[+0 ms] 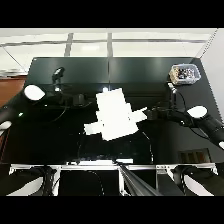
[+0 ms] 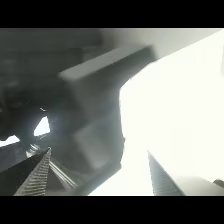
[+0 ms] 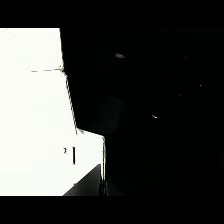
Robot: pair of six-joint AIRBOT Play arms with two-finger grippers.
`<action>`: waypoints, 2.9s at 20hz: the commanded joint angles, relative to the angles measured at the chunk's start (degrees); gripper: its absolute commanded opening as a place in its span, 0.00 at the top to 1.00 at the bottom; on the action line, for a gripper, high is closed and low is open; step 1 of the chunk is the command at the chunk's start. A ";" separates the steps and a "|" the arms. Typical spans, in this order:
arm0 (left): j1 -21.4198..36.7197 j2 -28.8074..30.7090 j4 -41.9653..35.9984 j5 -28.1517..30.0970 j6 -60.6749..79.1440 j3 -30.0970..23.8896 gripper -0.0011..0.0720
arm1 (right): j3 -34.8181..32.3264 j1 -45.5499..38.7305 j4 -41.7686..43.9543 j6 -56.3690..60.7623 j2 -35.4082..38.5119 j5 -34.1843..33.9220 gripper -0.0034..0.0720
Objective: Fold the box and place the chain.
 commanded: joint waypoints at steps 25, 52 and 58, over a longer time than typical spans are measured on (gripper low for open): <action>-5.33 -28.52 -2.51 -35.41 27.82 26.10 0.95 | 6.36 -3.72 -13.81 2.27 1.16 8.02 0.02; -18.86 -16.04 2.73 1.09 65.99 9.79 0.95 | 6.23 10.71 -21.20 -38.91 -2.84 14.10 0.02; -18.86 -16.04 2.73 1.09 65.99 9.79 0.95 | 6.12 11.98 -22.08 -43.45 -6.01 13.86 0.02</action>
